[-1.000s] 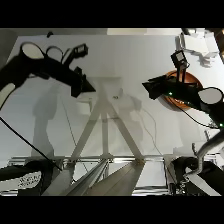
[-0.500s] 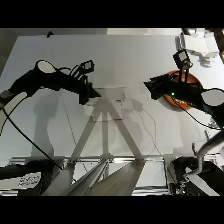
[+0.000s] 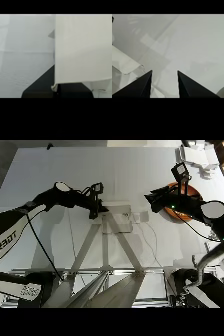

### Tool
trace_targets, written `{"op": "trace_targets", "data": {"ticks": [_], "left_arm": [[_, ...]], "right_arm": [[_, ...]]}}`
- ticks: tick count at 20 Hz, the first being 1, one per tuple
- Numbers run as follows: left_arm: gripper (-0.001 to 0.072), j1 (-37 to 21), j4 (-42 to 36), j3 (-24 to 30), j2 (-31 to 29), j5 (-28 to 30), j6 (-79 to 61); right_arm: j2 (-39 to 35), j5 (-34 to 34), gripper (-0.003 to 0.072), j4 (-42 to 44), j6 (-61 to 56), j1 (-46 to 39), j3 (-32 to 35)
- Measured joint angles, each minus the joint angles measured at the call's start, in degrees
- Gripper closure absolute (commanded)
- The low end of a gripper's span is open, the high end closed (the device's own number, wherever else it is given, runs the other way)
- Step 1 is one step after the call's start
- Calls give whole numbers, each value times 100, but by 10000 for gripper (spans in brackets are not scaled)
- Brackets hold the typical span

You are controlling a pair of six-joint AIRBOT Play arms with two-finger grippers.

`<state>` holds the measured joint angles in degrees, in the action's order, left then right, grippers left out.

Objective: Fold the box and place the chain.

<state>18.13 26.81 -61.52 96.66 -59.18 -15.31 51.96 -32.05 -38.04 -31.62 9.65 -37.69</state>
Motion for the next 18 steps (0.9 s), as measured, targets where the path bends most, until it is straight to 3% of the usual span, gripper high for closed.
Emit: {"op": "trace_targets", "data": {"ticks": [9, 18], "left_arm": [[702, 13, -96, -2, 267, 181, -398], [705, -317, 63, 0, -26, 72, -557]], "right_arm": [[0, -2, 352, -13, 0, 0, 0], [0, -4, 352, -13, -2, 0, 0]]}}
